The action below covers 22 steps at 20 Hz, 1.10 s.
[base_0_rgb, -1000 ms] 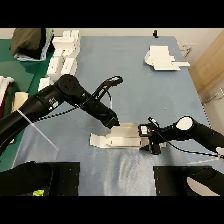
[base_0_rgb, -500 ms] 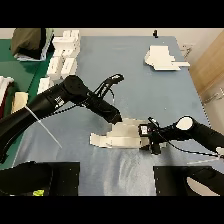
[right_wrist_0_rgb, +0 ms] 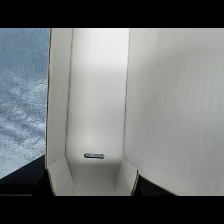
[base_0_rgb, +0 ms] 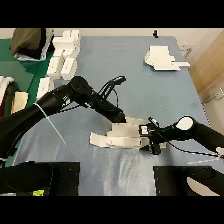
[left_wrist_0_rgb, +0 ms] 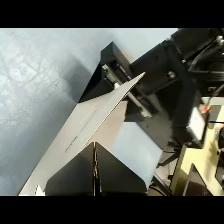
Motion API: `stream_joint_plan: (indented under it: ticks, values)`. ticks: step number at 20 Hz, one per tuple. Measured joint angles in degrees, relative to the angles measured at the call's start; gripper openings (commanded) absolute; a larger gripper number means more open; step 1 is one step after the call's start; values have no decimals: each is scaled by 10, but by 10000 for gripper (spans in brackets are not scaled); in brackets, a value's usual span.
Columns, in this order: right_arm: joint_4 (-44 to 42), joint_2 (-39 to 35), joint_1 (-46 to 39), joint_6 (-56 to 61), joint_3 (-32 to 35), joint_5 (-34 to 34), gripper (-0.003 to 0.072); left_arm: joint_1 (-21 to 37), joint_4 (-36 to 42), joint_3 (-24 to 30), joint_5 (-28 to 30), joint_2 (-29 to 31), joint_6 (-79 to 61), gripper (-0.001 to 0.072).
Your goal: Fold the box.
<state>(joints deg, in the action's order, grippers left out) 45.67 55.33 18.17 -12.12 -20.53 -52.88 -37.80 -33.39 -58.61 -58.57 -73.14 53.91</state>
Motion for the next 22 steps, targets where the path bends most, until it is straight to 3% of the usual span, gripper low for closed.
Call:
stream_joint_plan:
  ticks: [22]
  values:
    - [6, 0, 0, -5, 0, -3, 508, 8, 20, -26, -13, -88, 34, 15]
